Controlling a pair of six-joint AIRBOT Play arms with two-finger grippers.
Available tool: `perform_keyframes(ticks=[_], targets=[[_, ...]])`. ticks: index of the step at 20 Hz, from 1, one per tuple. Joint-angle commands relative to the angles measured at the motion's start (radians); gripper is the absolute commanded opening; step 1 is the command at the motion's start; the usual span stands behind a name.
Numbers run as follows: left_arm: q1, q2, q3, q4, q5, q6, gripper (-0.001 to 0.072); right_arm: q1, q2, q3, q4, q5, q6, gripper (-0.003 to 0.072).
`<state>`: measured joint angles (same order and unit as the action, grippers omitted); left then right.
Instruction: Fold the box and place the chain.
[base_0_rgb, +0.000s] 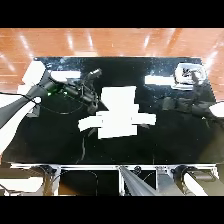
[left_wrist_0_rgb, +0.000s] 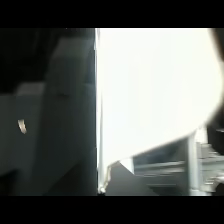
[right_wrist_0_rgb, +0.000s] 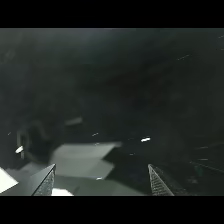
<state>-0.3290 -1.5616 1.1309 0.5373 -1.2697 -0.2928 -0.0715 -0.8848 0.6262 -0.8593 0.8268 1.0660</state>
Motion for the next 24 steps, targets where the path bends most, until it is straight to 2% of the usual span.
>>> perform_keyframes(ticks=[1, 4, 9, 12, 15, 24], targets=[[-0.078, 0.027, -0.013, 0.030, 0.128, 0.108, 0.0022, -0.112, 0.018, 0.051, -0.035, 0.099, -0.001, 0.0715], [-0.111, 0.074, -0.077, 0.027, 0.198, 0.137, 0.0021, -0.113, 0.018, 0.051, -0.044, 0.117, -0.015, 0.0715], [-0.138, 0.249, -0.289, 0.027, 0.476, 0.261, 0.0021, -0.113, 0.018, 0.051, -0.085, 0.118, -0.058, 0.0715], [-0.145, 0.246, -0.386, 0.040, 0.635, 0.381, 0.0023, -0.113, 0.017, 0.051, -0.095, 0.104, -0.058, 0.0715], [-0.146, 0.221, -0.401, 0.104, 0.650, 0.433, 0.0024, -0.113, 0.017, 0.050, -0.095, 0.095, -0.058, 0.0715], [-0.146, 0.220, -0.401, 0.121, 0.661, 0.345, 0.0025, -0.113, 0.017, 0.050, -0.096, 0.095, -0.057, 0.0715]])
